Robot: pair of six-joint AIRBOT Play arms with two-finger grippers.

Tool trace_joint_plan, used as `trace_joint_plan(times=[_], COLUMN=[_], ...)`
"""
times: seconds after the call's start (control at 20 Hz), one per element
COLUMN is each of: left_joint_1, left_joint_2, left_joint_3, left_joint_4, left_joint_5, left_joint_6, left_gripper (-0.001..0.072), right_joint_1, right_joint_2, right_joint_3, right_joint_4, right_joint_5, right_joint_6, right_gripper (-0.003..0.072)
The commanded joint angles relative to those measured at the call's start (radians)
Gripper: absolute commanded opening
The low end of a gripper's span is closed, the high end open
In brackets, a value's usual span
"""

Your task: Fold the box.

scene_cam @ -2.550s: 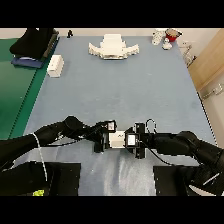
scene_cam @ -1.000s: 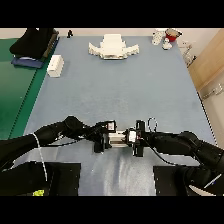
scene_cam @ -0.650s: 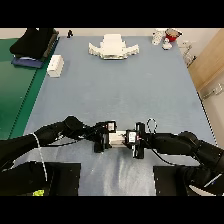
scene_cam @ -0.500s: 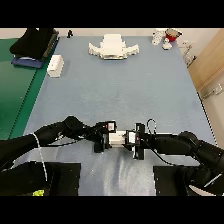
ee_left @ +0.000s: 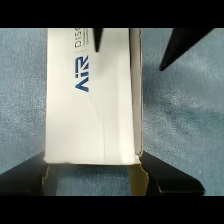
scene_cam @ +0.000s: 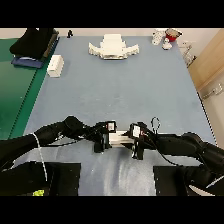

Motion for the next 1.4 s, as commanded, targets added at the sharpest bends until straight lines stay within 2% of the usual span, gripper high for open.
trace_joint_plan(times=[0.0, 0.1, 0.15, 0.3, 0.45, 0.6, 0.85, 1.35], left_joint_1=[0.0, 0.0, 0.0, 0.0, 0.0, 0.0, 0.0, 0.0], left_joint_2=[0.0, 0.0, 0.0, 0.0, 0.0, 0.0, 0.0, 0.0], left_joint_3=[0.0, 0.0, 0.0, 0.0, 0.0, 0.0, 0.0, 0.0], left_joint_4=[0.0, 0.0, 0.0, 0.0, 0.0, 0.0, 0.0, 0.0], left_joint_5=[0.001, 0.0, 0.0, 0.0, 0.0, 0.0, 0.001, 0.001], left_joint_6=[0.0, 0.0, 0.0, 0.0, 0.0, 0.0, 0.0, 0.0], left_gripper=[0.0527, 0.0526, 0.0526, 0.0527, 0.0527, 0.0527, 0.0527, 0.0527], right_joint_1=[0.001, 0.005, 0.012, 0.074, 0.158, 0.18, 0.179, 0.179], right_joint_2=[0.007, 0.007, 0.007, 0.006, 0.006, 0.005, 0.005, -0.026], right_joint_3=[-0.01, -0.038, -0.056, -0.103, -0.154, -0.209, -0.26, -0.275], right_joint_4=[0.04, 0.044, 0.047, 0.045, 0.044, 0.042, 0.042, 0.038], right_joint_5=[0.035, 0.133, 0.2, 0.368, 0.431, 0.494, 0.551, 0.544], right_joint_6=[0.292, 0.364, 0.386, 0.446, 0.47, 0.511, 0.533, 0.554], right_gripper=[0.0155, 0.005, 0.0039, 0.0037, 0.0037, 0.0038, 0.0037, 0.0037])
